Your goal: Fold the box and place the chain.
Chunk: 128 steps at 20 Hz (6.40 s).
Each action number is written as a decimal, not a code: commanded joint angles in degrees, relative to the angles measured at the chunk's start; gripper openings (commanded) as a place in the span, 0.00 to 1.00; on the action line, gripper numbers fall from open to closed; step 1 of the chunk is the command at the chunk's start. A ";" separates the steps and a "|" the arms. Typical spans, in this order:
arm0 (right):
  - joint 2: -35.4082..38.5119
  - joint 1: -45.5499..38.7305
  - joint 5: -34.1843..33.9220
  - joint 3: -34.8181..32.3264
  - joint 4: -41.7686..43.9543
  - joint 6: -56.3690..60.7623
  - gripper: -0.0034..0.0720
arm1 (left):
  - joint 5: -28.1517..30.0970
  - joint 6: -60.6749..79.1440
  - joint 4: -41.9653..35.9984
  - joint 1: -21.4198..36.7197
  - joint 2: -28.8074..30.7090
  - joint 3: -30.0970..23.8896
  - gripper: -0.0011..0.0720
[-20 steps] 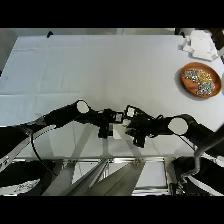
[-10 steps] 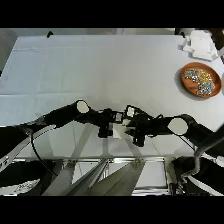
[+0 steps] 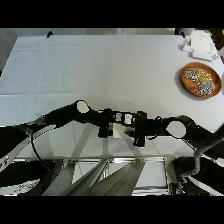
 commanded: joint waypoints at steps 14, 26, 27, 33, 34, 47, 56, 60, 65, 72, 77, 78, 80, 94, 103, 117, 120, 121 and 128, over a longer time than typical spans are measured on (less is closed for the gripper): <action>0.09 0.22 -7.04 0.04 -1.70 -0.15 0.27 | -0.04 0.02 -0.02 0.00 0.00 0.02 0.47; 0.07 0.24 -6.99 -1.09 -1.97 0.83 0.25 | -0.07 0.02 -0.02 0.00 0.00 0.02 0.47; 0.07 0.24 -6.95 -1.18 -1.95 1.84 0.25 | -0.07 0.02 -0.02 0.00 0.00 0.02 0.47; 0.07 0.42 -4.74 -1.62 -1.90 1.84 0.25 | -0.04 0.02 -0.02 0.00 0.00 0.02 0.47; 0.07 0.96 -4.68 -1.84 -1.99 1.84 0.25 | -0.07 0.02 -0.04 0.00 0.00 0.02 0.47; 2.51 2.25 -7.13 -2.14 -1.44 1.86 0.47 | -0.07 0.02 -0.02 0.00 0.00 0.02 0.47; 4.35 2.25 -2.89 -2.14 -0.70 5.18 0.34 | -0.04 0.02 -0.02 0.00 0.00 0.02 0.47; 4.68 0.87 -4.07 -2.82 3.56 7.37 0.06 | -0.07 0.02 -0.02 0.00 0.00 0.02 0.47; 4.59 0.59 -11.34 -7.30 7.32 7.13 0.06 | -0.04 0.02 -0.02 0.00 0.00 0.02 0.47; 4.59 3.04 -11.47 -10.01 7.69 7.13 0.06 | -0.04 0.02 -0.02 0.00 0.00 0.02 0.47; 4.57 5.16 -11.96 -13.55 7.80 7.30 0.06 | -0.07 0.02 -0.02 0.00 0.00 0.02 0.47; 4.57 5.16 -11.96 -14.01 7.78 7.37 0.06 | -0.07 0.02 -0.02 0.00 0.00 0.02 0.47; 4.59 5.16 -13.16 -14.12 8.11 7.37 0.06 | -0.07 0.02 -0.02 0.00 0.00 0.02 0.47; 16.55 5.14 -26.03 -13.94 10.32 7.85 0.06 | -0.07 0.02 -0.02 0.00 0.00 0.02 0.47; 21.44 -14.78 -6.03 -11.89 -6.34 50.31 0.06 | -0.07 0.02 -0.02 0.00 0.00 0.02 0.47; 11.78 -55.06 41.31 -0.11 -40.00 46.97 0.06 | -0.22 0.02 -0.52 -0.04 0.00 0.02 0.47; 7.56 -55.06 44.89 -0.11 -44.48 41.66 0.06 | -0.79 -0.33 -0.46 0.00 0.09 0.02 0.47; 7.39 -55.06 43.39 -0.11 -44.44 41.57 0.06 | -0.70 -1.40 -0.48 0.07 0.28 0.02 0.43; 7.41 -55.06 35.06 -0.11 -39.47 42.21 0.06 | 2.23 -22.64 5.88 6.16 9.53 0.04 0.02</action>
